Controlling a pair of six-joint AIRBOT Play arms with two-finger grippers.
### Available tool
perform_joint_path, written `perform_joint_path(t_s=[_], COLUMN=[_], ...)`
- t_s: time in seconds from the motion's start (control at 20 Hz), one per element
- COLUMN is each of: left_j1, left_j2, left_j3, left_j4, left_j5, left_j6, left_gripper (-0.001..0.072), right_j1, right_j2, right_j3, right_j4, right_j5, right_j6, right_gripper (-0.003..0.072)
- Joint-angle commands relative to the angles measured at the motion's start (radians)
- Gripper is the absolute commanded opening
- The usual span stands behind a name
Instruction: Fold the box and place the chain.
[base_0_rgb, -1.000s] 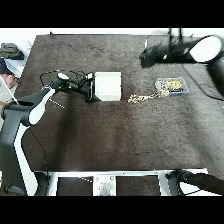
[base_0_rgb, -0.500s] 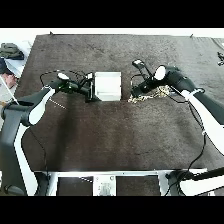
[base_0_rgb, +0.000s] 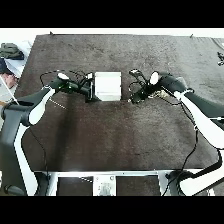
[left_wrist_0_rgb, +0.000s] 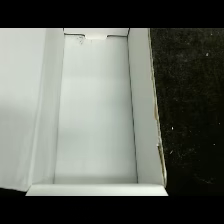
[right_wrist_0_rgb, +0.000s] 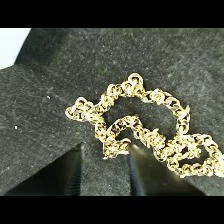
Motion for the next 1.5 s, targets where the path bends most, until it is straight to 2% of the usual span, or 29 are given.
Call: perform_joint_path(t_s=[0.0,0.1,0.2,0.3,0.35,0.4,0.65,0.8,0.9,1.15,1.45], left_j1=[0.0,0.0,0.0,0.0,0.0,0.0,0.0,0.0,0.0,0.0,0.0], left_j2=[0.0,0.0,0.0,0.0,0.0,0.0,0.0,0.0,0.0,0.0,0.0], left_j3=[0.0,0.0,0.0,0.0,0.0,0.0,0.0,0.0,0.0,0.0,0.0], left_j4=[0.0,0.0,0.0,0.0,0.0,0.0,0.0,0.0,0.0,0.0,0.0], left_j5=[0.0,0.0,0.0,0.0,0.0,0.0,0.0,0.0,0.0,0.0,0.003], left_j6=[0.0,0.0,0.0,0.0,0.0,0.0,0.0,0.0,0.0,0.0,0.0], left_gripper=[0.0307,0.0307,0.0306,0.0307,0.0307,0.0307,0.0306,0.0307,0.0307,0.0307,0.0307], right_j1=[-0.001,0.0,0.0,0.0,0.0,0.002,0.002,0.009,0.03,0.136,0.238], right_j2=[-0.012,-0.019,-0.03,-0.031,-0.027,-0.011,0.202,0.362,0.43,0.439,0.319], right_j3=[-0.001,0.0,-0.001,0.002,0.005,0.008,0.01,0.011,0.018,0.151,0.286], right_j4=[-0.016,-0.036,-0.035,-0.035,-0.034,-0.025,0.151,0.263,0.275,0.276,0.276], right_j5=[0.0,0.0,-0.002,-0.031,-0.034,-0.032,-0.063,-0.172,-0.25,-0.263,-0.26], right_j6=[0.0,0.0,-0.001,-0.001,-0.001,-0.001,-0.059,-0.101,-0.106,-0.113,-0.113], right_gripper=[0.0305,0.0262,0.0261,0.0054,0.0055,-0.001,-0.0011,-0.0011,-0.0011,-0.0013,-0.0013])
